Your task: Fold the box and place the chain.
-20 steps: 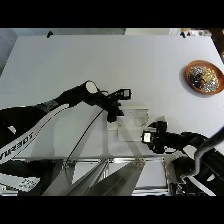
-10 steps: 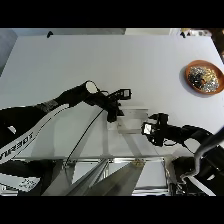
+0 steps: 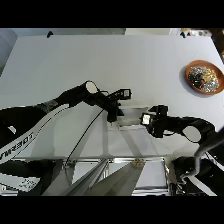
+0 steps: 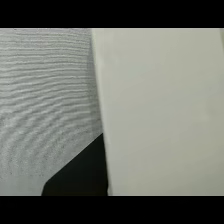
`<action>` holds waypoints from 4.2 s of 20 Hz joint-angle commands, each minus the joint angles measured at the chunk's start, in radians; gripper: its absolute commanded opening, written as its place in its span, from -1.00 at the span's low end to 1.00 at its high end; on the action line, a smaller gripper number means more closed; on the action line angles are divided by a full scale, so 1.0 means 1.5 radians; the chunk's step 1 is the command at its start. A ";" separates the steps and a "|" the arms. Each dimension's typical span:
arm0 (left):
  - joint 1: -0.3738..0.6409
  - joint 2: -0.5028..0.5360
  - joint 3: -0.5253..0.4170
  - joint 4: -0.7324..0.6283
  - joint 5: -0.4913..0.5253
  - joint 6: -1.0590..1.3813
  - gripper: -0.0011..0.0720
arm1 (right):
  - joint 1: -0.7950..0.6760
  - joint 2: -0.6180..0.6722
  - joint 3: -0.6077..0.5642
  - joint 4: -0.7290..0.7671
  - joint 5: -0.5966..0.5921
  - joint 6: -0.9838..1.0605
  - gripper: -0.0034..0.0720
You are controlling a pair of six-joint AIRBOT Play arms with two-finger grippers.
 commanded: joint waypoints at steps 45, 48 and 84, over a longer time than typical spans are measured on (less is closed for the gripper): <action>0.000 0.000 0.000 0.001 0.000 0.001 -0.95 | -0.190 -0.249 0.053 0.350 0.183 -0.448 0.87; 0.000 0.000 0.000 0.001 0.000 0.001 -0.95 | -0.190 -0.248 0.054 0.348 0.184 -0.448 0.87; 0.000 0.000 0.000 0.000 0.000 0.001 -0.95 | -0.190 -0.302 0.059 0.378 0.151 -0.502 -0.07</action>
